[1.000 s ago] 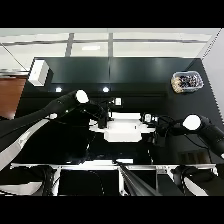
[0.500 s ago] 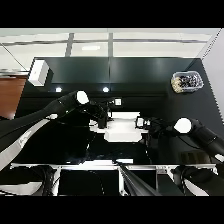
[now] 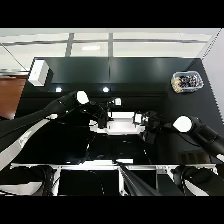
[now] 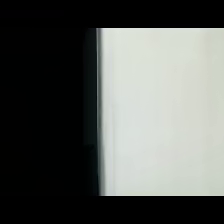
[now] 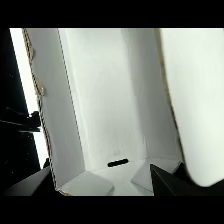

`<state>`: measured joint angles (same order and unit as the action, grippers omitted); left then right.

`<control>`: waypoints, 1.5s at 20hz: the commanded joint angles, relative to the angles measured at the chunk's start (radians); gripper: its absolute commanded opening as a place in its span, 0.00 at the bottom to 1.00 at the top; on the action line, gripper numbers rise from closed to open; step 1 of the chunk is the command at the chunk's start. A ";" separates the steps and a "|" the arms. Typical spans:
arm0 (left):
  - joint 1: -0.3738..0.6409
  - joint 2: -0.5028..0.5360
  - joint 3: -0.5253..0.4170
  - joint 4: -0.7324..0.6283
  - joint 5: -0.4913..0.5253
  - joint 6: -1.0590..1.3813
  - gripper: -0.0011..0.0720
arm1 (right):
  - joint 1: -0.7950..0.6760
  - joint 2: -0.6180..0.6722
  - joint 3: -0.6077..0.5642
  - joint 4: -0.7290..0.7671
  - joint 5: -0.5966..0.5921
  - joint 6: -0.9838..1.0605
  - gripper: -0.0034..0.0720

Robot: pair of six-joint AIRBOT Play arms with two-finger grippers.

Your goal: Fold the box and place the chain.

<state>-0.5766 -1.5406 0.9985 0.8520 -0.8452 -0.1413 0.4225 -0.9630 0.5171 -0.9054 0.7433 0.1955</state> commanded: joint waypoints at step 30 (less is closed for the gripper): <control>0.000 0.000 0.000 0.000 -0.001 0.002 0.05 | -0.116 -0.224 0.014 0.293 0.034 -0.417 0.94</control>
<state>-0.5766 -1.5406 0.9985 0.8520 -0.8467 -0.1379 0.3138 -1.1595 0.5316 -0.5877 0.7708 -0.2031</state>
